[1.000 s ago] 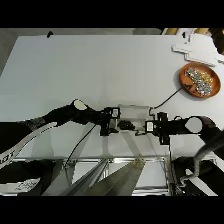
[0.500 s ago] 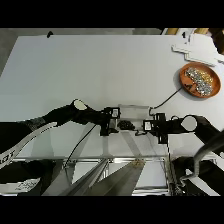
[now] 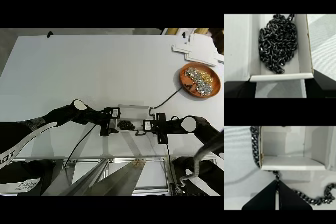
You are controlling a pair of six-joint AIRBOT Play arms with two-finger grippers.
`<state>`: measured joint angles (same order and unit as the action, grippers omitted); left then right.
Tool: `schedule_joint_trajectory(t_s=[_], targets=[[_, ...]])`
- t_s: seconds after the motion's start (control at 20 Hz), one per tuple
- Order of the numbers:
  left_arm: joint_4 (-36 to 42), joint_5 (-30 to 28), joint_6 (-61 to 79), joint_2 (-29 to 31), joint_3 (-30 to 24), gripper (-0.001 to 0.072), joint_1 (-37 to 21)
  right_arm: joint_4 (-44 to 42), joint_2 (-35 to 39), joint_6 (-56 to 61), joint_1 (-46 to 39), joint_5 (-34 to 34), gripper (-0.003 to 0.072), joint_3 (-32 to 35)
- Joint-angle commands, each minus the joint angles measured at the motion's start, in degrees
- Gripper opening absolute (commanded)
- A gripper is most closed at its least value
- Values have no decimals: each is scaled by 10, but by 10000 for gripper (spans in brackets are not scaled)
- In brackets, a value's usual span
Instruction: Fold the box and place the chain.
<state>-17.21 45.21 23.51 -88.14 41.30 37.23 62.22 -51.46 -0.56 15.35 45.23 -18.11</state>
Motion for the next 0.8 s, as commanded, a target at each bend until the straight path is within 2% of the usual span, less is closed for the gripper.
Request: schedule_joint_trajectory(t_s=[0.0, 0.4, 0.55, 0.75], targets=[[0, 0, 0, 0, 0, 170, 0, 5, 26, 1, 0, -2, 19, 0], [0, 0, 0, 0, 0, 170, 0, 4, 214, 8, 0, 38, 19, 0], [0, 0, 0, 0, 0, 170, 0, -17, 278, 52, 0, 40, 19, 0], [0, 0, 0, 0, 0, 170, 0, -151, 304, 57, 0, 39, 19, 0]])
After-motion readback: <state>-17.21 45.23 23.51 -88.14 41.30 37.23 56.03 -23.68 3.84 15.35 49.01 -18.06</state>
